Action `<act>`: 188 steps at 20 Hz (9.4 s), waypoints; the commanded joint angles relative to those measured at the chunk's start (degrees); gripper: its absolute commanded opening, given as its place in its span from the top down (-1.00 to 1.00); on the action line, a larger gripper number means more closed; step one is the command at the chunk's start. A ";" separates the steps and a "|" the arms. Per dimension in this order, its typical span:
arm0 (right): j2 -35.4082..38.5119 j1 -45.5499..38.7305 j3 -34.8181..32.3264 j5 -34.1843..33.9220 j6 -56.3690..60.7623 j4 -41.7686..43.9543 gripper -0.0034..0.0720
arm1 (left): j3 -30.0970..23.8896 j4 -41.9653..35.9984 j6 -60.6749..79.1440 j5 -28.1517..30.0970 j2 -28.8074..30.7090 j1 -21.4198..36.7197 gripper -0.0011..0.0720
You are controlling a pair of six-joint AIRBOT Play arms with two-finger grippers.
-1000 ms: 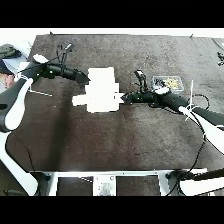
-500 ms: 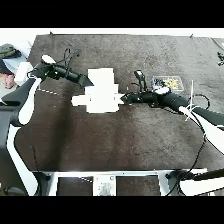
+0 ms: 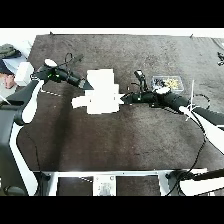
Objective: Fold the box and place the chain.
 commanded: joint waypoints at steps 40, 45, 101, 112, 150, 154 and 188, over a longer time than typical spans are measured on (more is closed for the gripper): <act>12.90 -9.09 -4.52 1.53 3.02 -6.03 0.16 | -9.75 -3.45 57.07 10.36 -0.22 0.02 0.95; 12.90 -6.58 -4.52 1.49 -0.48 -6.21 0.16 | -6.84 -3.04 54.27 9.92 -0.24 -0.11 0.95; -4.85 6.67 14.16 -3.54 -32.37 -19.74 -0.65 | -6.91 -1.95 53.86 10.49 -0.39 -0.09 0.94; -7.63 4.76 18.40 0.07 -32.81 -19.74 -0.65 | -6.91 -1.95 53.88 10.49 -0.39 -0.09 0.94; -23.98 1.60 36.87 22.93 -32.48 -16.24 -0.63 | -6.91 -1.97 53.88 10.49 -0.39 -0.09 0.94; -27.67 1.62 41.79 26.64 -30.69 -15.82 -0.63 | -6.91 -1.99 53.86 10.49 -0.39 -0.09 0.94; -30.91 1.16 42.51 27.52 -31.41 -14.10 -0.54 | -6.91 -1.99 53.86 10.51 -0.39 -0.09 0.94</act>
